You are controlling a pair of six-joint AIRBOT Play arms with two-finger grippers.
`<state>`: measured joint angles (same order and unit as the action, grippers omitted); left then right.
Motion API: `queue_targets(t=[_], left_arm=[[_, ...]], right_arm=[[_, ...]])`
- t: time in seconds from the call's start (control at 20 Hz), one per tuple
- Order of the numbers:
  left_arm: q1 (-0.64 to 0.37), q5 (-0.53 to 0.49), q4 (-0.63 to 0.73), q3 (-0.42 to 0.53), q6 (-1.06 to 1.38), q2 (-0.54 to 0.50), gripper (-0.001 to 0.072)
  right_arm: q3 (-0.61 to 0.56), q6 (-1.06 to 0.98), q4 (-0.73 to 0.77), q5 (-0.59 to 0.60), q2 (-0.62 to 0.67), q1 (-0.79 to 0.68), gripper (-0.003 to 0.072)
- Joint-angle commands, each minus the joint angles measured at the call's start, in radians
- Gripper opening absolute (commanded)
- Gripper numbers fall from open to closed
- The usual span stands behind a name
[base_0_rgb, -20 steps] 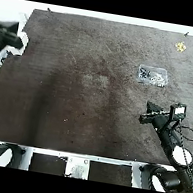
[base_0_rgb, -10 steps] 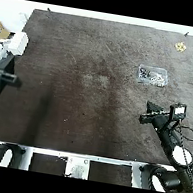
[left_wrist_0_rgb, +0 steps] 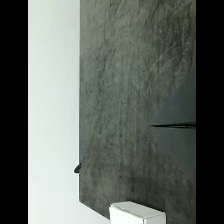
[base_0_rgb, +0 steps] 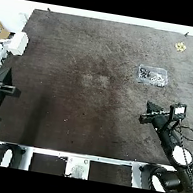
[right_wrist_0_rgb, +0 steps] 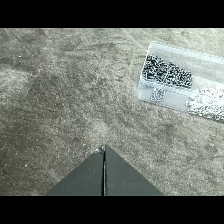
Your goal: Fold the box and place the chain.
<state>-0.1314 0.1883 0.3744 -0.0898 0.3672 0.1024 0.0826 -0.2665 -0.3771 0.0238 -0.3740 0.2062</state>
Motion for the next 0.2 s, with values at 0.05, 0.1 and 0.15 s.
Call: queue_targets(t=[0.05,0.1,0.15], left_arm=[[0.0,-0.051,0.0,0.006,0.0,-0.005,0.0011],[0.0,-0.063,0.0,0.006,0.0,-0.005,0.001],[0.0,-0.076,0.0,0.006,0.0,-0.005,0.001]], right_arm=[[-0.001,0.0,0.0,0.0,0.0,0.0,0.001],[-0.001,0.0,0.0,0.0,0.0,0.0,0.001],[-0.001,0.0,0.0,0.0,0.0,0.0,0.001]])
